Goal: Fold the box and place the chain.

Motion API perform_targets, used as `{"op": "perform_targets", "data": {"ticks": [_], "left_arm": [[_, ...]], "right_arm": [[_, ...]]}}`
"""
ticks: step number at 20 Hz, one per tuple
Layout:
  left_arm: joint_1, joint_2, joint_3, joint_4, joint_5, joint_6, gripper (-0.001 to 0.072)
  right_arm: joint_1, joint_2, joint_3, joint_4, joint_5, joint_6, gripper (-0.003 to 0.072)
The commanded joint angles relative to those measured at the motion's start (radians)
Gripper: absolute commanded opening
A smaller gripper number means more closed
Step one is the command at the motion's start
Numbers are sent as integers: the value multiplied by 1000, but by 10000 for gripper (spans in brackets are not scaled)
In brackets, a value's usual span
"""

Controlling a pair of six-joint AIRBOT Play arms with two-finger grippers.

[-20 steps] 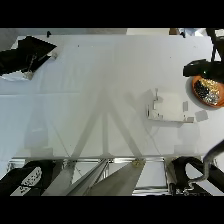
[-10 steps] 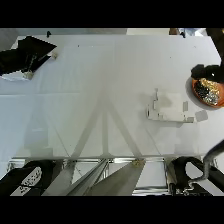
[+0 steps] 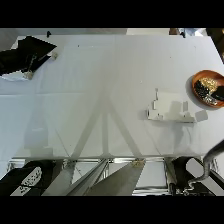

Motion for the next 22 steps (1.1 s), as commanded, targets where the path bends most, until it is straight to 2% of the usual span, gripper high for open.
{"op": "perform_targets", "data": {"ticks": [1, 5, 11, 17, 22], "left_arm": [[0, -1, 1, 0, 0, 0, 697], [0, -1, 1, 0, 0, 0, 697], [0, -1, 1, 0, 0, 0, 697], [0, -1, 1, 0, 0, 0, 697], [0, -1, 1, 0, 0, 0, 697]], "right_arm": [[-109, -5, 1, 11, 190, -89, 409], [-139, -67, 1, 32, 245, -146, 410], [-139, -156, 1, 21, 262, -198, 410], [-139, -274, 1, -26, 241, -222, 410], [-135, -369, 1, -5, 229, -252, 404]]}}
